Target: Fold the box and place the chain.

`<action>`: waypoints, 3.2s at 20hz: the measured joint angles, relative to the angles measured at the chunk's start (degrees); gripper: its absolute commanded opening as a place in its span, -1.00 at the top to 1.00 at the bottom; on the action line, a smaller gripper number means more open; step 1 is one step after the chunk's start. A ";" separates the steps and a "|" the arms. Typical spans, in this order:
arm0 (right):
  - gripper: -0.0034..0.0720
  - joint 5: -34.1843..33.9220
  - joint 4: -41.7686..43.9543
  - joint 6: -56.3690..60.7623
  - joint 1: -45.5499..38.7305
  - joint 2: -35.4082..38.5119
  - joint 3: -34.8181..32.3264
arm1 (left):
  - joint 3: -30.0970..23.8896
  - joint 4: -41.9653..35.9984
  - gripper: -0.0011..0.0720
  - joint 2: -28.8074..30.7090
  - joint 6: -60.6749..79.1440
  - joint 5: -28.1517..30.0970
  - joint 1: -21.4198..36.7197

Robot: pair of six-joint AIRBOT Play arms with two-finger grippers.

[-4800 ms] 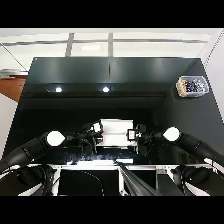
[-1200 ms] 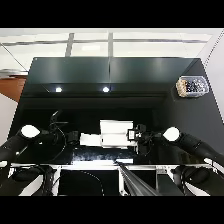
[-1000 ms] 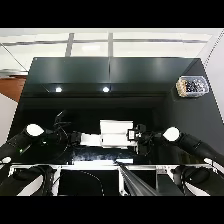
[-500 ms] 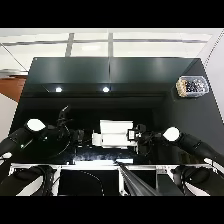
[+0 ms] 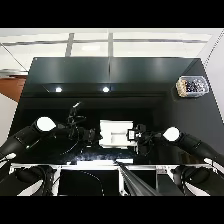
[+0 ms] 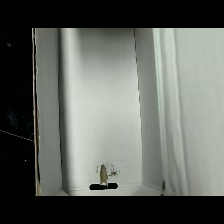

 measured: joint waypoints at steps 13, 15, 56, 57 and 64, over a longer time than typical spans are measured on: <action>-0.49 0.00 0.00 0.00 0.00 0.00 0.00 | 1.22 16.13 -0.96 -0.09 -25.46 12.41 -14.82; -0.49 0.00 0.00 0.00 0.00 0.00 0.00 | 1.95 16.92 -0.90 -0.42 -26.84 13.38 -15.39; -0.50 -0.02 -0.04 -0.15 0.00 0.00 -0.02 | 24.06 50.86 0.10 -19.34 -70.10 -7.50 -30.88; -0.50 -0.02 -0.04 -0.13 0.00 0.00 -0.02 | 24.06 50.82 0.10 -19.34 -70.12 -7.56 -30.88; -0.50 0.00 -0.02 -0.02 0.00 0.00 0.00 | 24.06 50.64 0.30 -19.34 -70.31 -8.52 -30.88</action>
